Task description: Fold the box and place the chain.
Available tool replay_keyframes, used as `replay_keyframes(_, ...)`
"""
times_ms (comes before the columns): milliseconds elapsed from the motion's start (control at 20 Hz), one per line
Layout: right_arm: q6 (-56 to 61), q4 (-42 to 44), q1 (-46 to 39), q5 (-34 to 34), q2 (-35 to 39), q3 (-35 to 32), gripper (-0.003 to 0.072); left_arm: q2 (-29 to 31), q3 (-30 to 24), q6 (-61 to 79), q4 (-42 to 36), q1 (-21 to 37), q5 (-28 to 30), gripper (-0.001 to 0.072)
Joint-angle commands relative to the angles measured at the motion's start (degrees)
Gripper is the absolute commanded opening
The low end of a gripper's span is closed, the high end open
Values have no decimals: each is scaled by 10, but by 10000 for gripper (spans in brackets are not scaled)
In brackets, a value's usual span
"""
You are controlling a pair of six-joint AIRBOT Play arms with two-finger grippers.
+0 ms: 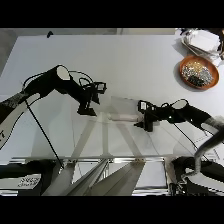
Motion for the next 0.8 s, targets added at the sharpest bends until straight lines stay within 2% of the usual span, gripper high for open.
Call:
replay_keyframes(0, 0, 1, 0, 0, 0, 0, 297, -12, 0, -1, 38, -31, 63, 699)
replay_keyframes(300, 0, 1, 0, 0, 0, 0, 297, -48, 0, -2, 40, -90, 111, 699)
replay_keyframes(650, 0, 1, 0, 0, 0, 0, 297, -48, 0, -57, 35, -93, 126, 693)
replay_keyframes(750, 0, 1, 0, 0, 0, 0, 297, -48, 0, -57, 13, -93, 91, 547)
